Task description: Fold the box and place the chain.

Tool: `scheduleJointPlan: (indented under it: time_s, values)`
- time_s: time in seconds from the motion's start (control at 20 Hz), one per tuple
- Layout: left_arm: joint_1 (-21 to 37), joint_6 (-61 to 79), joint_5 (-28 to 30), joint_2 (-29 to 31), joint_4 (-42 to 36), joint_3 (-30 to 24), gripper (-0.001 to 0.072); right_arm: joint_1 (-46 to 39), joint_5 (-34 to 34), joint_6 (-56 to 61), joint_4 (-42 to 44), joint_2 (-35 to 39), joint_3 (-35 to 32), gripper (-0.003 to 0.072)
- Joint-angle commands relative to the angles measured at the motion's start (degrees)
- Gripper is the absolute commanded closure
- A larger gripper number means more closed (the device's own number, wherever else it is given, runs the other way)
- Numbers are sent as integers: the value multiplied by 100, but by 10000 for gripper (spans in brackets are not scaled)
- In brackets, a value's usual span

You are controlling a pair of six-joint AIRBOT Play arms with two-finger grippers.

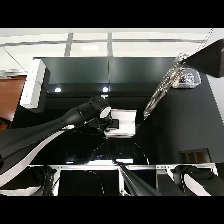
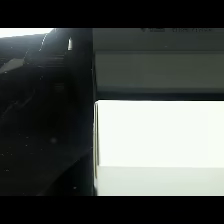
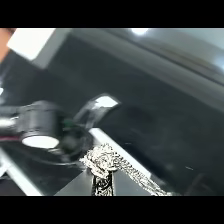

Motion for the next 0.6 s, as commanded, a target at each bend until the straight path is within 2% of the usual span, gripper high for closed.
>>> scheduleJointPlan:
  time_s: [0.0,0.2,0.4,0.55]
  values:
    - [2,2,2,-2,-2,4,681,535,-337,2,343,-11,-44,678]
    - [4,2,7,-2,2,4,681,579,-632,-2,988,-76,-44,678]
    - [4,2,9,-2,2,4,681,634,-579,0,942,-120,-74,678]
    - [2,4,7,-2,2,4,681,955,-404,192,450,-120,-765,677]
